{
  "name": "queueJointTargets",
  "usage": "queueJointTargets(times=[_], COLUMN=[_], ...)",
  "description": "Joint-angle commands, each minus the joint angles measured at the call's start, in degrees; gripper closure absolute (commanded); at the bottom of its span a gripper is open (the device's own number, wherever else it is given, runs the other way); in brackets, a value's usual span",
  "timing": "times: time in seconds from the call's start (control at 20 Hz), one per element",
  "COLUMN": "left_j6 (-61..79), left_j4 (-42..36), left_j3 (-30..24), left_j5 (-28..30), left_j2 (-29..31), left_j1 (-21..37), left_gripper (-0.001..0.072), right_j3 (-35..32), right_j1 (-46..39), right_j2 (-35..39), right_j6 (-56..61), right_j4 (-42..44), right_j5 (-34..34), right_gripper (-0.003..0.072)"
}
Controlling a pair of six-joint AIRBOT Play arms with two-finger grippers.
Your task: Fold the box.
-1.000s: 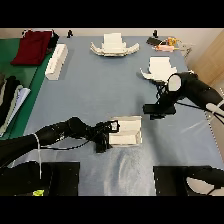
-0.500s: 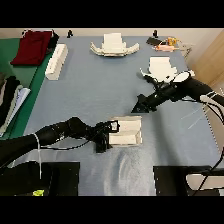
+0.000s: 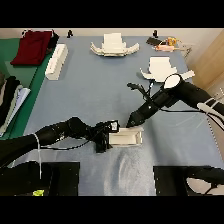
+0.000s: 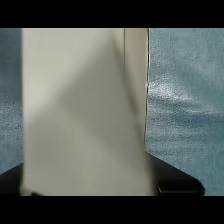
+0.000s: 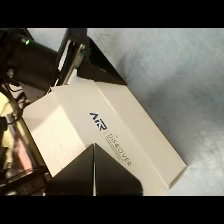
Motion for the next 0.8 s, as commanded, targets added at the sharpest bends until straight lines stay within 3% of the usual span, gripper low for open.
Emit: queueJointTargets(times=[0.0, 0.25, 0.75], left_j6=[0.0, 0.0, 0.0], left_j4=[0.0, 0.0, 0.0], left_j3=[0.0, 0.0, 0.0], left_j5=[0.0, 0.0, 0.0], left_j2=[0.0, 0.0, 0.0], left_j1=[0.0, 0.0, 0.0], left_gripper=[0.0241, 0.0241, 0.0241], right_j3=[-5.4, -12.4, -14.3], right_j1=[5.2, 11.6, 22.6], right_j2=[6.7, 14.5, 23.0], right_j6=[-5.7, -8.3, -10.3], right_j4=[-2.9, -9.0, -18.9], right_j5=[-9.0, -22.6, -32.3], right_gripper=[0.0680, 0.0681, 0.0680])
